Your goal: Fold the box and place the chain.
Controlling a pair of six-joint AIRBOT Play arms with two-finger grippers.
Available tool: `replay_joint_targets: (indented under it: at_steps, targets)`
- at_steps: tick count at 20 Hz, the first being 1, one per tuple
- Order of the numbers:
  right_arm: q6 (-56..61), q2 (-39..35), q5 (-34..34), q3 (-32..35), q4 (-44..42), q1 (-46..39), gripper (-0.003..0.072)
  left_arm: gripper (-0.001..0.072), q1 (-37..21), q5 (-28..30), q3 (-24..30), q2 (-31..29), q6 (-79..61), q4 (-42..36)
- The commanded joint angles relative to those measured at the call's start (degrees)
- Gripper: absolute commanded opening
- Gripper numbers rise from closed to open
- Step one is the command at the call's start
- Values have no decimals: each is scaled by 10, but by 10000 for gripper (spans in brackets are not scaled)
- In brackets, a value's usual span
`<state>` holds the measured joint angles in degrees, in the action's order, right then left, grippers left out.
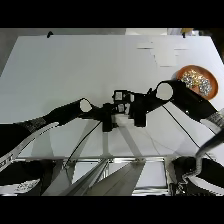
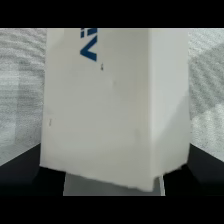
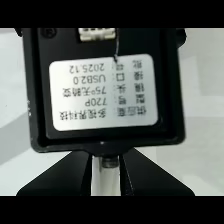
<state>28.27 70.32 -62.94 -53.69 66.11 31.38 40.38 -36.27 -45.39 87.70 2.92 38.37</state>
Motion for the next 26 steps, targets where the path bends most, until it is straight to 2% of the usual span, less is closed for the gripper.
replay_joint_targets:
  at_steps: [1, 3, 17, 26]
  targets:
    - [4, -8, 22, 23, 11, 1, 175, 11, 0, 0, 0, 0, -1, 0]
    - [4, -8, 26, 28, 12, 1, 156, 11, 0, 0, 0, 0, -1, 0]
    - [4, -32, 63, 30, 11, 1, 156, 11, 0, 0, 0, 0, -1, 0]
    - [2, -32, 54, 68, -15, 1, 159, 11, 0, 0, 0, 0, 0, 0]
